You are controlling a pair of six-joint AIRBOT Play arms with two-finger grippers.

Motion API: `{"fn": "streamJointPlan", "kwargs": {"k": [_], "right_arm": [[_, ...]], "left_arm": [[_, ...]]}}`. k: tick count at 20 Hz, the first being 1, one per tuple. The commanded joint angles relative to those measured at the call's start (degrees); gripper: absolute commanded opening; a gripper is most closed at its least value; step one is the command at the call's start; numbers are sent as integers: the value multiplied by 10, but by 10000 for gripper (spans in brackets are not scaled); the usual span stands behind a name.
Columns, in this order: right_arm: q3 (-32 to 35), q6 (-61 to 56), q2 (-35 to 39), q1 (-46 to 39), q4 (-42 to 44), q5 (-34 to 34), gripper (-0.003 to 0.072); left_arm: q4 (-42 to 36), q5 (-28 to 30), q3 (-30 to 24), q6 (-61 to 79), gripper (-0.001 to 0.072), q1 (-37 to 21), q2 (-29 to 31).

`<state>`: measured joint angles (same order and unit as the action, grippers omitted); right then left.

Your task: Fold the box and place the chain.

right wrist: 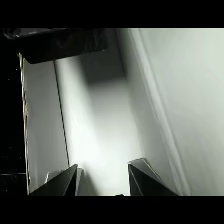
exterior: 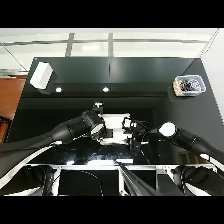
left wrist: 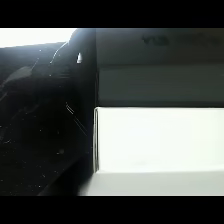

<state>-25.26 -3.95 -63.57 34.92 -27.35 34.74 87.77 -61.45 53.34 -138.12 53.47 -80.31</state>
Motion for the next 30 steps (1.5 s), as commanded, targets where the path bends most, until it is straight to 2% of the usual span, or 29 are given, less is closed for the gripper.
{"fn": "streamJointPlan", "kwargs": {"k": [1,2,4,6,8,10,12,15,19,22,27,30], "right_arm": [[0,-4,0,1,-14,-3,63],[0,-22,4,1,-32,-3,6],[-4,-143,32,-9,-92,1,5],[-22,-328,81,-50,-191,61,5],[-48,-501,131,-123,-284,162,6],[-51,-638,165,-217,-341,224,5],[-39,-707,166,-308,-316,241,5],[9,-749,162,-375,-249,229,5],[72,-748,120,-347,-166,237,5],[75,-714,70,-300,-136,241,6],[74,-562,18,-283,20,251,6],[74,-553,16,-283,21,253,6]], "left_arm": [[0,-2,0,1,26,0,0],[0,-2,0,1,26,0,0],[1,-4,0,1,26,0,0],[1,-2,0,1,26,0,0],[1,-2,0,1,26,0,0],[1,-2,0,1,26,0,0],[1,0,0,1,26,0,0],[1,1,0,1,26,0,0],[0,0,0,1,26,0,0],[0,-2,0,1,26,0,0],[0,-2,0,1,26,0,0],[1,-2,0,1,26,0,0]]}}
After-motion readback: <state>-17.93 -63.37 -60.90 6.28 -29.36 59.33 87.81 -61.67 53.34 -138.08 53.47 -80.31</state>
